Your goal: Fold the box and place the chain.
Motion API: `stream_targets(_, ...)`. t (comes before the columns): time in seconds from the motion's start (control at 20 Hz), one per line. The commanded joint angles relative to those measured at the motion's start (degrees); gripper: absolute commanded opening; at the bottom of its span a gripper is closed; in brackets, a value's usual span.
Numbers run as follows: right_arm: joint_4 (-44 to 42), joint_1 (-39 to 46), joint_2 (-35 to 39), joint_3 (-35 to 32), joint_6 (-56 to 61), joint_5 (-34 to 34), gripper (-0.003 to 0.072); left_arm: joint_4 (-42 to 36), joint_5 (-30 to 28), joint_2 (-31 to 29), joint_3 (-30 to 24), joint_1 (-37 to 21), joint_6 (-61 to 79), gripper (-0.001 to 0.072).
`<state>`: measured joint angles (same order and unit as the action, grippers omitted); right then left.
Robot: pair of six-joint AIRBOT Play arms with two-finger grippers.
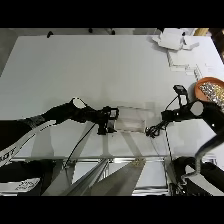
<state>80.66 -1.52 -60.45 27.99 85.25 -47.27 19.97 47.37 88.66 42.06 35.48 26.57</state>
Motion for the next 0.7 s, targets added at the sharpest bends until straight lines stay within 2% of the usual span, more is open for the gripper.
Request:
stream_targets(0.0, 0.2, 0.0, -0.3, 0.0, 0.0, 0.4, 0.0069, 0.0, 0.0, 0.0, 0.0, 0.0, 0.0, 0.0254)
stream_targets(0.15, 0.2, 0.0, -0.1, 0.0, 0.0, 0.3, 0.0022, 0.2, 0.0, 0.0, 0.0, 0.0, 0.0, 0.0254)
stream_targets(0.3, 0.2, 0.0, 3.3, 0.0, -0.8, -1.8, 0.0022, 0.2, 0.0, 0.0, 0.0, 0.0, 0.0, 0.0254)
stream_targets(0.45, -1.4, 0.0, 12.3, 0.0, -4.7, -5.3, 0.0022, 0.2, 0.0, 0.0, 0.0, 0.0, 0.0, 0.0254)
stream_targets(0.55, -6.8, 0.0, 19.8, 0.0, -11.4, -8.7, 0.0022, 0.2, 0.0, 0.0, 0.0, 0.0, 0.0, 0.0254)
stream_targets(0.65, -16.0, 0.0, 27.6, 0.0, -19.8, -12.5, 0.0022, 0.2, 0.0, 0.0, 0.0, 0.0, 0.0, 0.0254)
